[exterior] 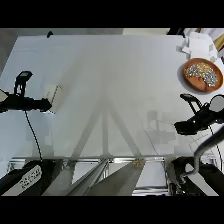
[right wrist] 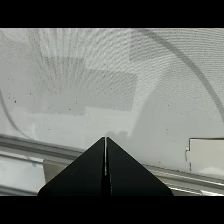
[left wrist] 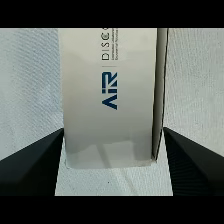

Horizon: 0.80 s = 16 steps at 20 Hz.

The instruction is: Fold the box and place the chain.

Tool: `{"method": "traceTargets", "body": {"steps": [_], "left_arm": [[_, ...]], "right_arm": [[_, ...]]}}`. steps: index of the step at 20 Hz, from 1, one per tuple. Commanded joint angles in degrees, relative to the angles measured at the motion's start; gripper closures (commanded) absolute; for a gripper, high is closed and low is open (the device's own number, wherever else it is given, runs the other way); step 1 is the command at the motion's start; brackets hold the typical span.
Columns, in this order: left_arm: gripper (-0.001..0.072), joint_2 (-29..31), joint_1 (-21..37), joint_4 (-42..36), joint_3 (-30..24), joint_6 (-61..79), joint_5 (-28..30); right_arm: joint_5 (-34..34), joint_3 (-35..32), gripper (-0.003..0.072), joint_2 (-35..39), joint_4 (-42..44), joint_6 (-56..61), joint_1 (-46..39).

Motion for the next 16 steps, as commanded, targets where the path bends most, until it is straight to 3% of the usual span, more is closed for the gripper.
{"method": "traceTargets", "body": {"steps": [1, 8, 16], "left_arm": [[0.0009, 0.6, 0.0, 0.0, 0.0, 0.2, 0.7], [0.0017, 7.8, -0.7, -1.0, 0.0, 0.2, 9.2], [0.0021, 9.6, -10.3, -0.6, 0.0, 0.2, 10.8]], "right_arm": [[0.0, 0.0, 0.0679, 0.0, 0.0, 0.0, 0.0], [0.0, 0.0, 0.0679, 0.0, 0.0, 0.0, 0.0], [0.0, 0.0, 0.0679, 0.0, 0.0, 0.0, 0.0]]}}
